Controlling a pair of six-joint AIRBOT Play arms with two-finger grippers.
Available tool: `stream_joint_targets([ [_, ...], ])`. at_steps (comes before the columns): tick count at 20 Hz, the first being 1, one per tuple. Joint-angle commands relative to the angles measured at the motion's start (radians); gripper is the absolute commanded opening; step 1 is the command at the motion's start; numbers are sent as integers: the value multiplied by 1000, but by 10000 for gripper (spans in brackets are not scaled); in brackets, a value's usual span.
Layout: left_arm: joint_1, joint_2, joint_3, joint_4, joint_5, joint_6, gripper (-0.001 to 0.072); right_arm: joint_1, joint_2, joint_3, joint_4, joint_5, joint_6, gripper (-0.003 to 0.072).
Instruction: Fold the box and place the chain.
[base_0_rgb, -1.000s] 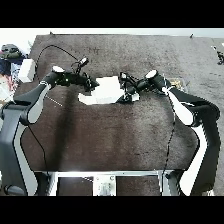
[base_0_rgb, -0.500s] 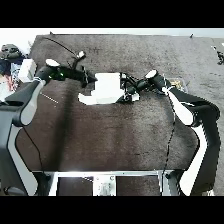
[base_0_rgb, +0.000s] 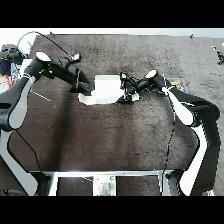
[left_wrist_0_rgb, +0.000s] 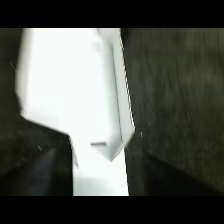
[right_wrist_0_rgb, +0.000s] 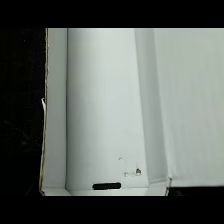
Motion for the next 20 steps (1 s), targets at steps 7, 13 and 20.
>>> stream_joint_targets([
  [7,-71,4,-138,143,211,38,665,0,0,0,1,0,1,411],
  [13,-97,4,-142,154,233,38,665,0,-1,0,1,0,1,411],
  [20,-135,3,-143,205,250,2,662,0,-1,0,1,-1,1,411],
])
